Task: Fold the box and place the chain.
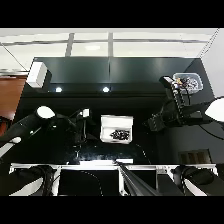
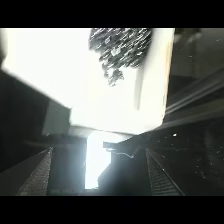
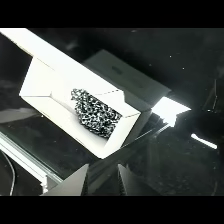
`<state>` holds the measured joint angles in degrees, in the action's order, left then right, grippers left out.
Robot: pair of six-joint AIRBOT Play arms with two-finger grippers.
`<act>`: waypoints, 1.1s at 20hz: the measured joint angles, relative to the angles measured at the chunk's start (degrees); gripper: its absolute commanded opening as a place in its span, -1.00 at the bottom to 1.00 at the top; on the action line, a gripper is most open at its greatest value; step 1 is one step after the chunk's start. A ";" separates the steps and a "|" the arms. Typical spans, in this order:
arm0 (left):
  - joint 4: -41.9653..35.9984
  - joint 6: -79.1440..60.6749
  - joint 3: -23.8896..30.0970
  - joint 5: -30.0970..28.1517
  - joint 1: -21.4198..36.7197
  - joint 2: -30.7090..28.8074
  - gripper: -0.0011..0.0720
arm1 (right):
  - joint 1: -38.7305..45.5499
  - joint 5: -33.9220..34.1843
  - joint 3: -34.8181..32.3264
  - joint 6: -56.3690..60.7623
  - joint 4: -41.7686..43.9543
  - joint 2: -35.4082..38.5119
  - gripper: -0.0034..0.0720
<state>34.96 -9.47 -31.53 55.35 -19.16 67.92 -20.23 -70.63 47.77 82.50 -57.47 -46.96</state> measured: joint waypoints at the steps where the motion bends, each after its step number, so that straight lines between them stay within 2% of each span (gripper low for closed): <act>1: 0.00 -0.39 -0.68 0.42 -0.81 0.90 0.98 | 0.00 0.28 0.00 0.00 -0.48 0.00 -0.32; 7: 0.28 -1.55 -2.21 1.07 -3.58 3.17 0.98 | 0.00 2.08 0.00 0.00 -1.46 0.00 -0.32; 22: -0.48 -1.75 -3.48 -0.83 -4.68 6.75 0.98 | 0.00 2.80 0.00 0.00 -1.60 0.00 -0.32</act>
<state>34.48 -11.22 -35.00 54.52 -23.83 74.67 -20.23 -67.83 47.77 82.50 -59.07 -46.96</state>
